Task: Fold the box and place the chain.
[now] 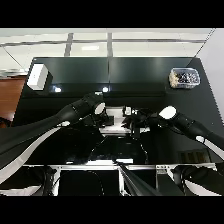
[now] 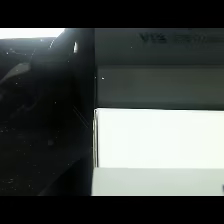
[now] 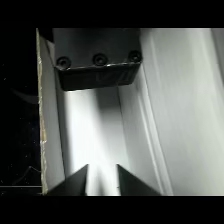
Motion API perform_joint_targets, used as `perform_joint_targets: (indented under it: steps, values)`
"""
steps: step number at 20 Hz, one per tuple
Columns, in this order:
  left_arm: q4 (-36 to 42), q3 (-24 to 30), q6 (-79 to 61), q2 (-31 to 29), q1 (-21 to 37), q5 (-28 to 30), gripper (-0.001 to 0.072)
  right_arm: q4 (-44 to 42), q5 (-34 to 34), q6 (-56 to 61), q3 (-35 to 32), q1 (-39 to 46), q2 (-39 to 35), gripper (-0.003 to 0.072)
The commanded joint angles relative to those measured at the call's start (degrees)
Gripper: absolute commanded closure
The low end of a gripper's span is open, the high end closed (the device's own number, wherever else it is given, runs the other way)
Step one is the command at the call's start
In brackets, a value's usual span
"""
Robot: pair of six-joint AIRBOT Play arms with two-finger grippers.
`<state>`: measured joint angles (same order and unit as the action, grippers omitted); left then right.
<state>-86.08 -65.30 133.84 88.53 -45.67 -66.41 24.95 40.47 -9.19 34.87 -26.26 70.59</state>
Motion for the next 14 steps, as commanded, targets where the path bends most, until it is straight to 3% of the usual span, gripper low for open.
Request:
perform_joint_targets:
  steps: [1, 2, 3, 4, 5, 6, 10, 14]
  values:
    - [0.0, 0.0, -0.1, 0.0, 0.0, -0.1, 0.0684, 1.7, -0.7, 4.7, 0.0, 0.3, 0.2, 0.0354]
    - [0.0, 0.0, -0.1, 0.0, 0.0, -0.1, 0.0684, 3.0, 0.1, 6.9, 0.0, 0.5, 0.2, 0.0567]
    - [0.0, 0.0, -0.1, 0.0, 0.0, -0.1, 0.0683, 3.8, 0.3, 8.8, 0.0, 0.6, 0.2, 0.0478]
    - [0.0, 0.0, -0.1, 0.0, 0.0, -0.1, 0.0684, 3.9, 0.3, 10.2, 0.0, 0.6, 0.2, 0.0275]
    - [0.0, 0.0, -0.1, 0.0, 0.0, -0.1, 0.0684, 5.3, 0.6, 12.2, 0.0, 0.8, -0.1, 0.0427]
    - [0.1, 0.0, -0.1, 0.0, 0.0, -0.3, 0.0684, 6.6, 2.1, 15.2, 0.1, 1.4, -0.9, 0.0681]
    - [0.0, 0.0, -0.1, 0.0, 0.0, -0.3, 0.0684, 16.2, 16.3, 44.0, 3.1, 11.7, -10.3, 0.0668]
    - [0.0, 0.0, -0.1, 0.0, 0.0, -0.5, 0.0683, 28.8, 23.1, 74.5, 3.5, 33.9, -14.4, 0.0668]
